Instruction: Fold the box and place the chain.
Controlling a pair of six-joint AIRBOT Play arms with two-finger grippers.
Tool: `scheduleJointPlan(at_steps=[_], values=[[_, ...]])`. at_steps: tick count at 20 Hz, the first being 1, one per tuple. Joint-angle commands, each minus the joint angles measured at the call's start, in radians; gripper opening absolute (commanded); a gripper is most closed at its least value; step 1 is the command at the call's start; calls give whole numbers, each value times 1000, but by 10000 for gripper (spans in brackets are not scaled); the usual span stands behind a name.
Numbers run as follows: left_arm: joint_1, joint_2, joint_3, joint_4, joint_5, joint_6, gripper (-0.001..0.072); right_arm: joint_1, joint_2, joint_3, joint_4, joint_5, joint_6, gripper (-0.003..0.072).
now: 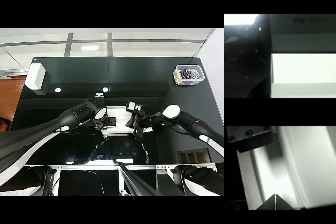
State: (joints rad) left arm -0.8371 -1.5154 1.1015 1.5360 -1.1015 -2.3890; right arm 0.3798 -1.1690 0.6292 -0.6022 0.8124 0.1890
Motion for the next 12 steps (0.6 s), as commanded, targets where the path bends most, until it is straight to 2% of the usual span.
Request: scheduleJointPlan(at_steps=[1,3,4,5,6,8,12], values=[[0,0,1,-3,-5,3,29,-116,150,56,-216,180,491,15],[0,0,1,-3,1,3,29,-274,231,60,-378,201,741,16],[0,0,1,-3,0,3,29,-369,230,55,-505,177,915,15],[0,0,1,-3,0,3,29,-455,220,36,-562,145,1059,16],[0,0,1,-4,0,3,29,-541,204,4,-543,123,1165,16],[0,0,1,-4,1,3,29,-639,146,-60,-397,142,1160,15],[0,0,1,-3,0,3,29,-588,-62,-92,-84,361,803,15]])
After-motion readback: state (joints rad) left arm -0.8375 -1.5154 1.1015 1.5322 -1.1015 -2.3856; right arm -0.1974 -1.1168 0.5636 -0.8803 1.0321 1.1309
